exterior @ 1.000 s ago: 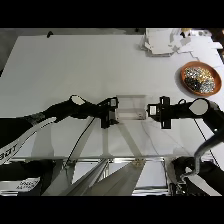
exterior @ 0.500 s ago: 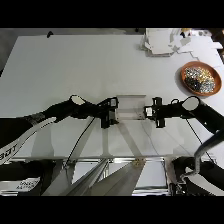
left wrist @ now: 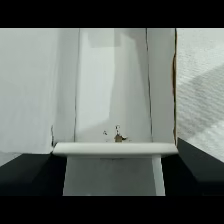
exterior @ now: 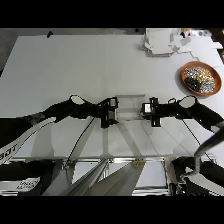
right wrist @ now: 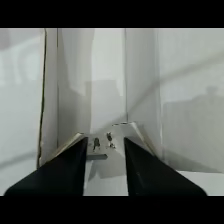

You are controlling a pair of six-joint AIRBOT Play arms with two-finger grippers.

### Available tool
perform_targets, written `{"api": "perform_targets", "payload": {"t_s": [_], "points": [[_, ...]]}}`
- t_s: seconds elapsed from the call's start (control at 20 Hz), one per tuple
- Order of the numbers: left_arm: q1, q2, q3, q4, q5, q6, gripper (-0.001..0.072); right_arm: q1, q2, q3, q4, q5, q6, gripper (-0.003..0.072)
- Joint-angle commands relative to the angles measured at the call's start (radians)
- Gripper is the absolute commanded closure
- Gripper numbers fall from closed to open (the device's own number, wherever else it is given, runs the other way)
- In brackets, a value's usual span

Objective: Fold the box and place the chain.

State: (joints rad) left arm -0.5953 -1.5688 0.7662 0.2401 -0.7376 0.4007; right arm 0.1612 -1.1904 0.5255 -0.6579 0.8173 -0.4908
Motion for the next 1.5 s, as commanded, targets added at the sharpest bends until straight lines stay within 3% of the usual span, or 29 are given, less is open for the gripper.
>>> {"api": "perform_targets", "payload": {"t_s": [0.0, 0.1, 0.3, 0.35, 0.5, 0.6, 0.8, 0.9, 1.0, 1.1, 1.2, 1.35, 1.45], "points": [[-0.001, 0.0, 0.0, -0.001, 0.001, -0.001, 0.0573, 0.001, -0.007, 0.0, 0.076, 0.005, -0.014, 0.0348], [-0.001, 0.0, 0.0, -0.001, 0.001, -0.001, 0.0573, 0.001, -0.007, -0.006, 0.076, 0.003, -0.015, 0.0219], [-0.001, 0.0, 0.0, -0.001, 0.001, -0.001, 0.0573, 0.001, -0.006, -0.042, 0.055, -0.014, -0.008, 0.0216], [-0.001, 0.0, 0.0, 0.0, 0.001, -0.001, 0.0573, 0.001, -0.001, -0.042, 0.023, -0.014, 0.018, 0.025], [-0.001, 0.0, 0.0, -0.001, 0.001, -0.001, 0.0573, 0.001, 0.076, -0.042, -0.087, -0.027, 0.177, 0.0539], [-0.001, 0.0, 0.0, -0.001, 0.001, -0.001, 0.0573, 0.001, 0.16, -0.042, -0.162, -0.043, 0.316, 0.0649], [-0.001, 0.0, 0.0, -0.001, 0.0, -0.001, 0.0573, -0.037, 0.32, -0.042, -0.235, -0.109, 0.739, 0.067], [-0.001, 0.0, 0.0, -0.001, 0.001, -0.001, 0.0573, -0.099, 0.378, -0.042, -0.37, -0.191, 1.036, 0.067], [-0.001, 0.0, 0.0, 0.0, 0.001, -0.001, 0.0573, -0.187, 0.4, -0.042, -0.53, -0.228, 1.363, 0.067], [-0.001, 0.0, 0.0, -0.001, 0.001, -0.001, 0.0573, -0.27, 0.381, -0.042, -0.568, -0.219, 1.633, 0.067], [-0.001, 0.0, 0.0, -0.001, 0.001, -0.001, 0.0573, -0.294, 0.337, -0.042, -0.559, -0.172, 1.723, 0.0671], [-0.001, 0.0, 0.0, -0.001, 0.001, -0.001, 0.0573, -0.294, 0.207, -0.042, -0.481, -0.035, 1.717, 0.0671], [-0.001, 0.0, 0.0, -0.001, 0.0, -0.001, 0.0573, -0.29, 0.119, -0.042, -0.386, -0.008, 1.668, 0.0671]]}}
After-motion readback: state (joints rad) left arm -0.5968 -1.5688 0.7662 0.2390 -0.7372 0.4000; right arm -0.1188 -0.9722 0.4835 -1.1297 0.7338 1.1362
